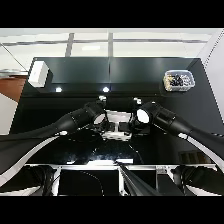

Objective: Fold the box and place the chain.

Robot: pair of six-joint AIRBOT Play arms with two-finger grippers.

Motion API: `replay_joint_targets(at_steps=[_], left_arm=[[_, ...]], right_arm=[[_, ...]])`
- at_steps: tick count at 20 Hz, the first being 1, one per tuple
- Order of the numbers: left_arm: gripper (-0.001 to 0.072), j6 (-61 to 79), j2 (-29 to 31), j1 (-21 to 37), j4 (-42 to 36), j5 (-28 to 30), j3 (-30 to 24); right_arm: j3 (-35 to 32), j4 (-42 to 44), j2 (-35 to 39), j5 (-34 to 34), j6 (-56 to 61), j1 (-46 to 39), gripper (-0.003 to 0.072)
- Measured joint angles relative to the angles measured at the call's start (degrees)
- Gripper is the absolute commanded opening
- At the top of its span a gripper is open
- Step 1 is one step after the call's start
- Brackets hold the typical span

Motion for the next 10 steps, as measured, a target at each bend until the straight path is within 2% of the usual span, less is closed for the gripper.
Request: replay_joint_targets(at_steps=[10], left_arm=[[0.0031,0.2,0.0,0.0,0.0,0.1,0.0]], right_arm=[[1.8,-2.5,-2.8,0.7,5.1,0.2,0.0301]])
